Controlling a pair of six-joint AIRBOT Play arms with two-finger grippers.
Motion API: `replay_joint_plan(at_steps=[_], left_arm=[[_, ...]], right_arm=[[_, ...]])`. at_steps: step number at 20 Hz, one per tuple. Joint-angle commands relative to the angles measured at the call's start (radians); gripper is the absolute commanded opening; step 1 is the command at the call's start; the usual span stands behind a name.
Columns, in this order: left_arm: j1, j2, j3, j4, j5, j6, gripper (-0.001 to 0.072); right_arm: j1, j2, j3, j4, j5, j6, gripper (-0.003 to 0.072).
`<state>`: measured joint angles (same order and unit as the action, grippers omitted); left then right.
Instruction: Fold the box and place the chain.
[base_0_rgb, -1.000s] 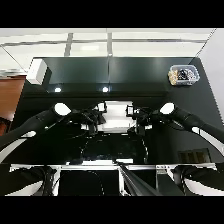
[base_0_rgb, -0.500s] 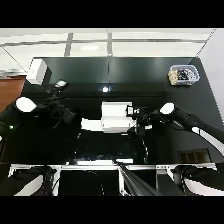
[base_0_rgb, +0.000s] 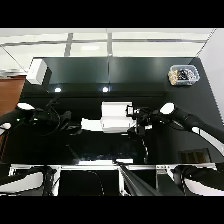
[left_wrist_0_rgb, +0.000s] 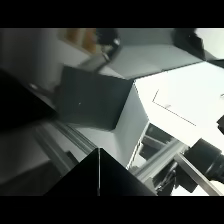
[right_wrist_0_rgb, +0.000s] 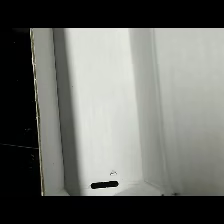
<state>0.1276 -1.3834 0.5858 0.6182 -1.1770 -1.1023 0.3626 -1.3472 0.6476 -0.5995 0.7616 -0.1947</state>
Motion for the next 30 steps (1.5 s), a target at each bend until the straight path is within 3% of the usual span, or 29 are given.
replay_joint_plan(at_steps=[1, 6, 9, 10, 11, 12, 16, 21, 22, 23, 24, 30], left_arm=[[-0.085, -0.055, 0.003, -0.056, 0.068, -0.003, 0.0026], [-0.221, -0.062, 0.038, -0.066, 0.079, 0.040, 0.0026], [-0.248, -0.062, 0.065, -0.113, 0.043, 0.121, 0.0033], [-0.243, -0.062, 0.079, -0.114, 0.031, 0.137, 0.0159], [-0.236, -0.062, 0.095, -0.114, 0.019, 0.138, 0.0395], [-0.229, -0.062, 0.111, -0.113, 0.010, 0.138, 0.0558], [-0.245, -0.062, 0.164, -0.115, -0.048, 0.138, 0.0628], [-0.337, -0.062, 0.202, -0.114, -0.063, 0.125, 0.0614], [-0.352, -0.062, 0.211, -0.112, -0.063, 0.106, 0.0591], [-0.363, -0.062, 0.220, -0.098, -0.057, 0.054, 0.0498], [-0.373, -0.062, 0.232, -0.077, -0.055, 0.001, 0.0482], [-0.451, -0.062, 0.326, 0.108, -0.035, -0.220, 0.0480]], right_arm=[[0.000, 0.000, 0.000, 0.000, 0.000, 0.000, 0.0171], [0.000, 0.000, 0.000, 0.000, 0.000, 0.000, 0.0171], [0.000, 0.000, 0.000, 0.000, 0.000, 0.000, 0.0171], [0.000, 0.000, 0.000, 0.000, 0.000, 0.000, 0.0171], [0.000, 0.000, 0.000, 0.000, 0.000, 0.000, 0.0171], [0.000, 0.000, 0.000, 0.000, 0.000, 0.000, 0.0171], [0.000, 0.000, 0.000, 0.000, 0.000, 0.000, 0.0171], [0.000, 0.000, 0.000, 0.000, 0.000, 0.000, 0.0171], [0.000, 0.000, 0.000, 0.000, 0.000, 0.000, 0.0171], [0.000, 0.000, 0.000, 0.000, 0.001, 0.000, 0.0171], [0.000, 0.000, 0.000, 0.000, 0.000, 0.000, 0.0171], [0.000, 0.000, 0.000, 0.000, 0.000, 0.000, 0.0171]])
